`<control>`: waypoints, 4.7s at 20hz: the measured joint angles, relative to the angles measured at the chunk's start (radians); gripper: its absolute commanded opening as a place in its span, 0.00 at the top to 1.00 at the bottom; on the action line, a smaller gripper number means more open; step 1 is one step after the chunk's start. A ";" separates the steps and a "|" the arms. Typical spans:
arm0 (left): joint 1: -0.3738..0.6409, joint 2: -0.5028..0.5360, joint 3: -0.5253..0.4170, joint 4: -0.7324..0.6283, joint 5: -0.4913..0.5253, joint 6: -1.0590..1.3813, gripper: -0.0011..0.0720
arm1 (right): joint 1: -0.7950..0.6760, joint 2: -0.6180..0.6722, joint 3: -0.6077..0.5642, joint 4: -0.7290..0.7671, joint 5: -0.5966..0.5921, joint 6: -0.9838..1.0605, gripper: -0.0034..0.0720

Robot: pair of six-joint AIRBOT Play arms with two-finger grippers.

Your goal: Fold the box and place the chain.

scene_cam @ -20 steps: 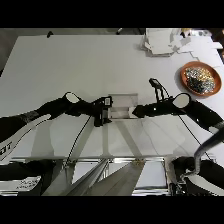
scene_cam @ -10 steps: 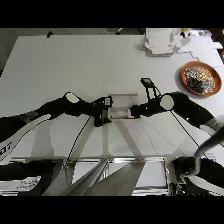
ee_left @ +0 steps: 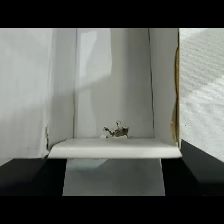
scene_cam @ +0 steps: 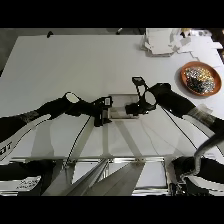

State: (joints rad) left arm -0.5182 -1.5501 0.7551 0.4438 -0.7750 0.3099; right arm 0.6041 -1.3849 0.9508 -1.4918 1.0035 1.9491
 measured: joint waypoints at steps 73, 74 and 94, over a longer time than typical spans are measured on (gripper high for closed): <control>0.000 0.000 0.000 -0.002 -0.003 0.000 0.61 | -1.037 -0.335 0.503 -0.034 0.077 -0.512 0.61; 0.000 0.000 0.000 -0.002 -0.003 0.000 0.61 | -1.039 -0.342 0.503 -0.030 0.080 -0.510 0.62; 0.000 0.000 0.000 -0.002 -0.004 0.000 0.61 | -0.953 0.089 0.503 0.054 0.181 -0.635 0.94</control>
State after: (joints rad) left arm -0.5182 -1.5501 0.7551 0.4419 -0.7788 0.3103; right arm -0.3489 -1.2957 1.4536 -1.4376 1.1843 1.3144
